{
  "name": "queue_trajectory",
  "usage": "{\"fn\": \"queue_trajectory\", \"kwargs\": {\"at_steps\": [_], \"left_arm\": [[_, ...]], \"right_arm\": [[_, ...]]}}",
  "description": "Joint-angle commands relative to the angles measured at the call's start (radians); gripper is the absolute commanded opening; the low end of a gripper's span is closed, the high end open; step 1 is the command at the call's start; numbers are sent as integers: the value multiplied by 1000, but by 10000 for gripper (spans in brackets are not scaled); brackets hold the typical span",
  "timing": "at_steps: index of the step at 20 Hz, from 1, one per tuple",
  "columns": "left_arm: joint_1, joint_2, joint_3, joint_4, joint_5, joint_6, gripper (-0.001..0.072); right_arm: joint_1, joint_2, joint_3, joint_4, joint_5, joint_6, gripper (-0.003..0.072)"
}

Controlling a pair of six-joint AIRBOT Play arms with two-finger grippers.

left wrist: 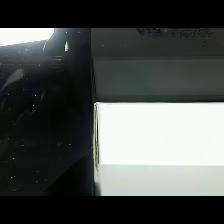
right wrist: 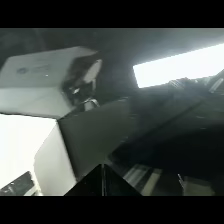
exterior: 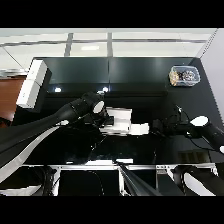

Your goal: Fold the box and place the chain.

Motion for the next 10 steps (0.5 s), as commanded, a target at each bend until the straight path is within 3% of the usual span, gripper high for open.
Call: {"fn": "queue_trajectory", "kwargs": {"at_steps": [1, 5, 10], "left_arm": [[1, 0, 1, 0, 1, 0, 25], [1, 0, 1, 0, 13, 0, 25], [1, 0, 1, 0, 15, 0, 25]], "right_arm": [[47, -7, 0, 74, -23, -50, 13], [88, -7, 1, 167, -37, -80, 13], [113, -7, 26, 175, -18, -92, 13]]}}
